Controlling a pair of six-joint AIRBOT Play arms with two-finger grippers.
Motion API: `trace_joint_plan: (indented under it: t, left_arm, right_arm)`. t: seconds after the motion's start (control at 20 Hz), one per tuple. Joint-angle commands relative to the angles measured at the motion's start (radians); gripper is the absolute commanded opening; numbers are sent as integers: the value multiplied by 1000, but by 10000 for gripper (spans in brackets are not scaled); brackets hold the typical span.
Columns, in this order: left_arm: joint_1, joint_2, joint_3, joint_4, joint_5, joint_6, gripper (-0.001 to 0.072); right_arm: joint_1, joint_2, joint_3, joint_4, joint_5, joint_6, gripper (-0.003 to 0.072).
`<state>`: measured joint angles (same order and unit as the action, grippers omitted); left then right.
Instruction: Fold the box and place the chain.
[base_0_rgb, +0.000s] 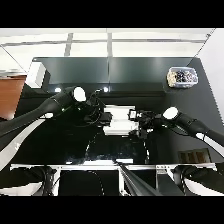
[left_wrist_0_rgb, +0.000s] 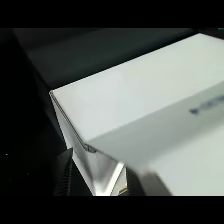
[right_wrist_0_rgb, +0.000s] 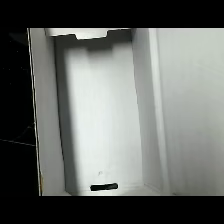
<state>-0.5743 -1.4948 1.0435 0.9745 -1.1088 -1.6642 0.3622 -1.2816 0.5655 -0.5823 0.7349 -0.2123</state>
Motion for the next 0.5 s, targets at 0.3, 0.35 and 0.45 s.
trace_joint_plan:
  t: [0.3, 0.35, 0.45]
  left_arm:
    - [-60, 0, 12, 256, 26, -239, 373]
    - [-79, 0, 20, 297, 27, -275, 373]
    - [-118, 0, 43, 362, 27, -336, 373]
  right_arm:
    - [1, 0, 0, -2, 2, -1, 474]
    - [1, 0, 0, -2, 2, -1, 474]
    - [1, 0, 0, -1, 2, -1, 474]
